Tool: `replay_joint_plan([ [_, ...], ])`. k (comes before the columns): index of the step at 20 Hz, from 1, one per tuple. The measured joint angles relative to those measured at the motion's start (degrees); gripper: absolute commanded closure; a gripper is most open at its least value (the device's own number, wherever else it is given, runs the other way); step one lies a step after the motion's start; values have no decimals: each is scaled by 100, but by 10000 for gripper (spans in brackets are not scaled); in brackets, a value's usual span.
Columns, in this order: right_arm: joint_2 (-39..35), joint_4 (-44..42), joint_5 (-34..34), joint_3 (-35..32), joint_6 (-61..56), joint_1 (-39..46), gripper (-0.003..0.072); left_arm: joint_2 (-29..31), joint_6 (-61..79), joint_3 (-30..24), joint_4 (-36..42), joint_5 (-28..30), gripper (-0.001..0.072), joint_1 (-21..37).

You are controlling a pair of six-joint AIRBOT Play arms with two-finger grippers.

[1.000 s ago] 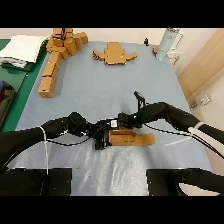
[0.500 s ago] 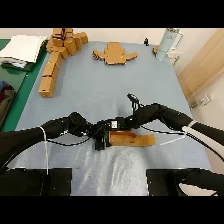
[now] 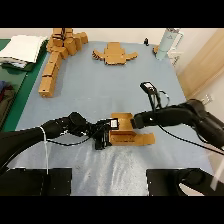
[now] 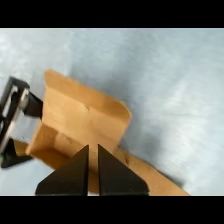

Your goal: Fold the box.

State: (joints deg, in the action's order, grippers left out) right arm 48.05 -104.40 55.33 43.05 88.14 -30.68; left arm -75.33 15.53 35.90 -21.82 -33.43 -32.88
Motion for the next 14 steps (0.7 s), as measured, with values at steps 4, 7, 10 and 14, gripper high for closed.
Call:
replay_joint_plan([
  [4, -898, 146, 1088, -341, 1412, -15, 181, 0, 2, 0, 0, -4, 187, 0],
  [7, -1189, 448, 1366, -874, 2444, -15, 101, 0, 4, 0, -2, -4, 187, 0],
  [10, -1130, 664, 844, -1429, 3423, -15, 101, 0, 4, 0, -2, -7, 187, 0],
  [14, -702, 619, -162, -1792, 4494, -15, 107, 0, 4, 0, -2, -7, 187, 0],
])
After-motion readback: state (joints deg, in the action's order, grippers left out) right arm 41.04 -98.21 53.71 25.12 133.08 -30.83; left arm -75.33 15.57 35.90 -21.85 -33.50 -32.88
